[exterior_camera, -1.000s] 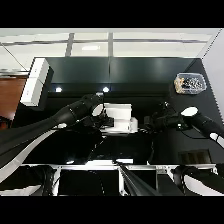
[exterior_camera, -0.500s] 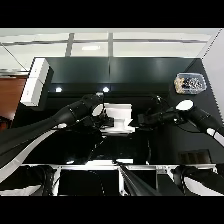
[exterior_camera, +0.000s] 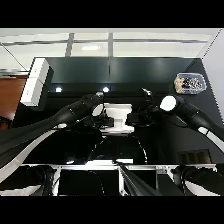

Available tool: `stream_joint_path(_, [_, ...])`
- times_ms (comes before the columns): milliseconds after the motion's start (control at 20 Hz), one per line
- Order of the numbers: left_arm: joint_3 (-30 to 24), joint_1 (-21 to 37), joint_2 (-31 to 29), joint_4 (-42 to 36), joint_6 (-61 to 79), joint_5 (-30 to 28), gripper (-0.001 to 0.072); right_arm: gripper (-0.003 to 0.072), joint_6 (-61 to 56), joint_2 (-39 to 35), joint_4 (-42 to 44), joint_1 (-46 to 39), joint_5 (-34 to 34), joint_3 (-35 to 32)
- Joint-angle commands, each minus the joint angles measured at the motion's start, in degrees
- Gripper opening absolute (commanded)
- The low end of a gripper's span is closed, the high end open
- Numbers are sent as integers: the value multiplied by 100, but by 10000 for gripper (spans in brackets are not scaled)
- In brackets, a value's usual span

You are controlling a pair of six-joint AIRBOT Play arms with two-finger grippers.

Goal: Fold the box and place the chain.

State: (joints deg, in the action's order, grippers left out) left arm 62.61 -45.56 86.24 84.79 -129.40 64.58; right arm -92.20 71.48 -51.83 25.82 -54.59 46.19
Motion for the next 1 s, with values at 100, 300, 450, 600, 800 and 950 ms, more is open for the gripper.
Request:
stream_joint_path(100, [2, 2, 0, 2, 2, -2, 27, 488, -951, 4, -584, 422, 127, 192])
stream_joint_path(300, [2, 2, 0, 2, 2, -2, 27, 488, -1117, 9, -584, 501, 232, 203])
stream_joint_path(450, [2, 2, 0, 2, 4, -2, 27, 488, -1200, 11, -588, 501, 232, 203])
stream_joint_path(600, [2, 2, 0, 2, 2, -2, 27, 487, -1362, 22, -774, 518, 229, 203])
stream_joint_path(800, [2, 2, 0, 0, 2, -2, 27, 487, -1991, 24, -1672, 796, 192, 247])
stream_joint_path(950, [2, 4, 0, 2, 2, -2, 27, 487, -2144, 74, -1738, 872, 234, 254])
